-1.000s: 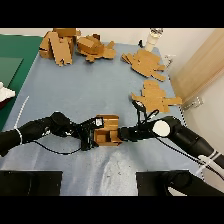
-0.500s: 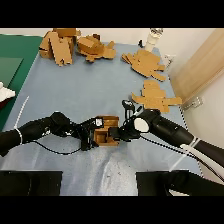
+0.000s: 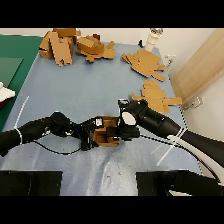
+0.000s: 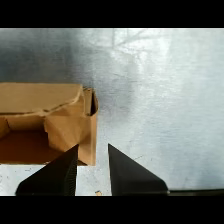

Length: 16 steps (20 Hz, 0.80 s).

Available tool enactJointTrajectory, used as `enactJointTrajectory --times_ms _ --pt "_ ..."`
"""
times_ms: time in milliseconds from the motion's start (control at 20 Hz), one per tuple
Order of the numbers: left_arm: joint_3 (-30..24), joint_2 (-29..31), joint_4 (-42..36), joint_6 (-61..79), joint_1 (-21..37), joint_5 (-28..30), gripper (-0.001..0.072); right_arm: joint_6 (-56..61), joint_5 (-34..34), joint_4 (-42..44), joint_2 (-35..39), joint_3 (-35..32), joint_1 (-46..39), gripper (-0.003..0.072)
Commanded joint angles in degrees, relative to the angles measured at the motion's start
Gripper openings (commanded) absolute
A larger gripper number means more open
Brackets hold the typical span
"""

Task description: Fold the box.

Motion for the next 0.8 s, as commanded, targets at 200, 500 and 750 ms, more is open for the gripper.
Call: enactJointTrajectory --times_ms 200,500,750 --pt "0.0 0.0 0.0 0.0 0.0 0.1 0.0635 2.8 1.5 -0.3 -4.4 1.4 2.5 0.0333" --pt "0.0 0.0 0.0 0.0 0.0 0.1 0.0635 2.8 -0.6 0.4 -7.4 1.6 2.6 0.045" --pt "0.0 0.0 0.0 0.0 0.0 0.1 0.0635 2.8 -3.3 -0.1 -10.0 1.6 2.6 0.0427"
